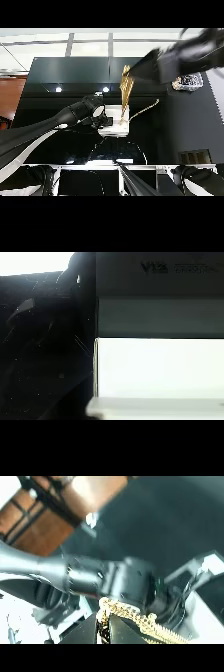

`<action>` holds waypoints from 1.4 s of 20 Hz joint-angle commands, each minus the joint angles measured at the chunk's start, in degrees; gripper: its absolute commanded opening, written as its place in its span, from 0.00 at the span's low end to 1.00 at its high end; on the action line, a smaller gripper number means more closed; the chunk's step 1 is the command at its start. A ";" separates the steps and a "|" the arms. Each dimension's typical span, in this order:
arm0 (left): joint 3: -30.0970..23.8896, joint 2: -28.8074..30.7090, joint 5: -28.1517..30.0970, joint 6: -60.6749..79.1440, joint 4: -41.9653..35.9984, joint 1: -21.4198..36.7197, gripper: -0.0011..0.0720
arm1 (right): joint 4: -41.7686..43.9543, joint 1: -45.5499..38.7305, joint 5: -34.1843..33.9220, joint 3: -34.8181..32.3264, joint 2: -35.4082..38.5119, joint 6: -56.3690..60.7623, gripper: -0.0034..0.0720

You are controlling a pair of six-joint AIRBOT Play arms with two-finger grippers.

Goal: Fold the box and place the chain.

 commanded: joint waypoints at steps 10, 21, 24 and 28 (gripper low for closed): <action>0.02 -0.04 0.04 0.00 0.00 0.02 0.05 | -10.56 1.75 -16.00 -31.26 -0.11 3.61 0.07; 0.02 -0.04 0.02 0.00 0.00 0.02 0.05 | -17.92 5.60 -23.65 -34.95 -1.64 4.15 0.72; 0.02 -0.04 0.09 0.00 0.00 0.02 0.05 | -35.87 0.35 -24.44 -34.95 -0.68 5.75 0.72; 0.02 -0.04 0.09 0.00 0.00 0.02 0.05 | -57.53 -5.46 -33.05 -38.14 -2.60 21.49 1.00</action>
